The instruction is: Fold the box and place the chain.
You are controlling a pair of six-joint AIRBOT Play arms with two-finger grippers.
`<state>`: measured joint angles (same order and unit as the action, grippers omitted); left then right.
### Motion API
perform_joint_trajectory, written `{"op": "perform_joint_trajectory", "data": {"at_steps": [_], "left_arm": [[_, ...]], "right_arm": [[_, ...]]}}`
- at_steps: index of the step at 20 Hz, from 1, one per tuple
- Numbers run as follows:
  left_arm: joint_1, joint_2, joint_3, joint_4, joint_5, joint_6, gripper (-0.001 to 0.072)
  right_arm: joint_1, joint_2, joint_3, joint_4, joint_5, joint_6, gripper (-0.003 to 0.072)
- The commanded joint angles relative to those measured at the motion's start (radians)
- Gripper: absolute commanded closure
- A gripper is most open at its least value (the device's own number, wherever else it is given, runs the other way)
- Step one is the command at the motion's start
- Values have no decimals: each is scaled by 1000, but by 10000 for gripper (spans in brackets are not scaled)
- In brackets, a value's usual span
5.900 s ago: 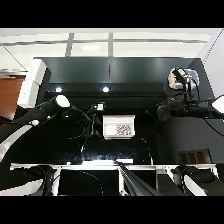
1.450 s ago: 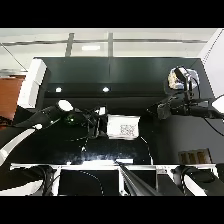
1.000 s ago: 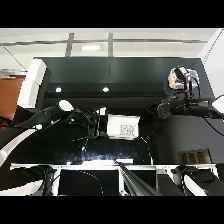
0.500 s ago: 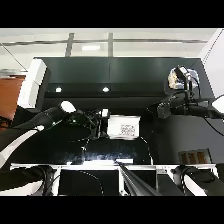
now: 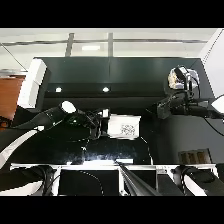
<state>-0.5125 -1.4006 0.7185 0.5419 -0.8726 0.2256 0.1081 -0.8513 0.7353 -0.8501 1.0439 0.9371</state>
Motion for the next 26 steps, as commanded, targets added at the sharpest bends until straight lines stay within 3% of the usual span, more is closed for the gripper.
{"op": "perform_joint_trajectory", "data": {"at_steps": [1,6,8,11,14,26], "left_arm": [[-2,-1,0,1,3,-1,181],[-11,-1,0,19,5,-3,181],[-11,-1,1,19,5,-4,181],[-11,-1,1,19,5,-5,181],[-11,-1,1,19,5,-6,181],[-11,-1,1,19,6,-6,181]], "right_arm": [[48,-8,-1,0,-13,11,-32],[166,-116,0,1,-148,79,-31],[202,-148,0,0,-115,2,-30],[218,-150,0,-7,27,-200,-23],[218,-150,0,-71,104,-267,-23],[299,-151,-10,-92,66,-513,-22]]}}
